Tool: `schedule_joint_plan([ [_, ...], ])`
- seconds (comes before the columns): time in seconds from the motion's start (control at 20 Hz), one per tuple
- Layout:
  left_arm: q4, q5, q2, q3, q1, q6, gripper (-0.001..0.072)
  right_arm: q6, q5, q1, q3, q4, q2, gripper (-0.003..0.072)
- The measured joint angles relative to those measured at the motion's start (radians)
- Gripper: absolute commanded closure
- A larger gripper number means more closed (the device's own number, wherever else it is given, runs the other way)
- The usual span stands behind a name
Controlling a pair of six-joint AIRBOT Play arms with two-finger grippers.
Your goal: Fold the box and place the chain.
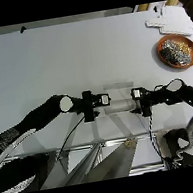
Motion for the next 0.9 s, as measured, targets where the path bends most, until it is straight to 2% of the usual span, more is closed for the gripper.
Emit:
schedule_joint_plan([
  [0.3,-0.108,-0.005,-0.044,0.0,-0.016,0.038,0.0238,0.0,0.0,0.0,0.0,0.0,0.0,0.025],
  [0.4,-0.128,-0.008,-0.051,0.0,-0.021,0.043,0.0347,0.0,0.0,0.0,0.0,0.0,0.0,0.025],
  [0.5,-0.142,-0.008,-0.055,0.0,-0.024,0.044,0.0376,0.0,0.001,0.0,0.0,0.0,0.0,0.025],
  [0.6,-0.154,-0.011,-0.058,0.0,-0.027,0.047,0.0466,-0.003,0.002,0.0,0.0,-0.001,0.0,0.025],
  [0.75,-0.176,-0.018,-0.059,0.0,-0.035,0.059,0.0513,-0.002,0.003,0.0,0.0,-0.001,0.0,0.025],
  [0.9,-0.199,-0.014,-0.06,0.005,-0.038,0.101,0.0514,-0.001,0.003,0.0,0.0,-0.001,0.0,0.025],
])
